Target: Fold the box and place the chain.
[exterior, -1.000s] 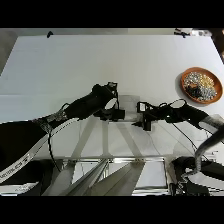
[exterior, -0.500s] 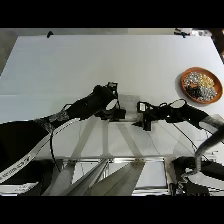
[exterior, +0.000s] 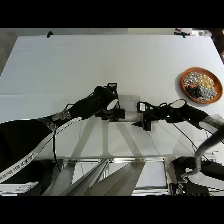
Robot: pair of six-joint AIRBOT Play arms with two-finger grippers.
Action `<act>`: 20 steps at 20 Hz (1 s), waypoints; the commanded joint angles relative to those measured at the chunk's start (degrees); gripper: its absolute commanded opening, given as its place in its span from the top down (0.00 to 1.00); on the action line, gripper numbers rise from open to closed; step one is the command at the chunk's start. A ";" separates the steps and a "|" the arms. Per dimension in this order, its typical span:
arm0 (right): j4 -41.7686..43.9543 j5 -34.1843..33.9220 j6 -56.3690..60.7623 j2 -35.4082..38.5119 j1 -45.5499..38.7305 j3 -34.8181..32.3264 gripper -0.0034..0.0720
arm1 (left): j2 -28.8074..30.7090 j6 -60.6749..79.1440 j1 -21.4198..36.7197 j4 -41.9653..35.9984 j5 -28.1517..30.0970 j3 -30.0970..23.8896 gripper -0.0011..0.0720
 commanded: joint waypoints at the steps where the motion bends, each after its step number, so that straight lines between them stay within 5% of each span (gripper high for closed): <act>1: -0.02 0.00 0.00 0.02 0.00 -0.02 0.50 | -0.46 0.00 0.17 -0.66 0.33 0.02 0.87; 3: -0.02 0.00 0.00 0.02 0.02 0.00 0.50 | -0.63 0.00 0.20 -0.63 -0.61 0.02 0.98; 7: 0.00 0.02 0.00 0.04 0.02 -0.02 0.50 | -1.09 0.02 0.28 -0.66 -1.77 0.02 0.97; 12: 0.00 0.00 0.00 0.04 0.02 -0.02 0.50 | -1.25 0.02 0.28 -0.66 -1.88 0.02 0.72; 14: 0.00 0.02 0.00 0.04 0.02 -0.02 0.50 | -1.25 0.02 0.28 -0.61 -1.88 0.02 0.71; 15: -0.02 0.02 0.00 0.04 0.02 -0.02 0.50 | -1.25 0.02 0.28 -0.50 -1.88 0.02 0.72; 17: 0.00 0.00 0.00 0.04 0.02 -0.02 0.50 | -1.25 0.20 0.28 -0.46 -1.88 0.02 0.97; 20: -0.02 0.02 0.00 0.02 0.02 -0.02 0.50 | -1.25 0.17 0.28 -0.48 -1.90 0.02 0.98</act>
